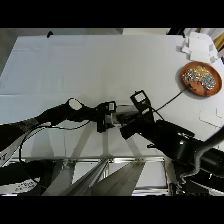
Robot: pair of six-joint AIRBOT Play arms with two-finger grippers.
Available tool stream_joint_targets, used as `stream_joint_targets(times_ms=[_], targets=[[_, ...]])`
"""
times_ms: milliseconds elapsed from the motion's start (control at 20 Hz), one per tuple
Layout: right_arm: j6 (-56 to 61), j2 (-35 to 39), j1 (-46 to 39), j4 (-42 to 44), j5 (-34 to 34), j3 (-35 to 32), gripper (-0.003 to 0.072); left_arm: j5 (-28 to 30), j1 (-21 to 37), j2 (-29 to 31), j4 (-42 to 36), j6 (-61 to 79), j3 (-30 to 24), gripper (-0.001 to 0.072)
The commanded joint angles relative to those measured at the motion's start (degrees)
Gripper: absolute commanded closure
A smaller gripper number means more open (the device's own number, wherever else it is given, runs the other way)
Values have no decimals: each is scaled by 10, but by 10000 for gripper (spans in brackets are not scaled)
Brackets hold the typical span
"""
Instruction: Fold the box and place the chain.
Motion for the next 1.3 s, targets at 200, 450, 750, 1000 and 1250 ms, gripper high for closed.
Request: stream_joint_targets(times_ms=[200,450,750,1000,1250], targets=[[-17,25,-40,-13,-33,3,672,0,0,0,0,0,0,437],[-67,22,-40,22,10,3,656,0,0,0,0,0,0,437],[-124,19,-41,22,61,3,484,0,0,0,0,0,0,437],[-169,87,-108,8,200,3,483,0,0,0,0,0,0,437],[-243,106,-241,9,260,3,482,0,0,0,0,0,0,437]])
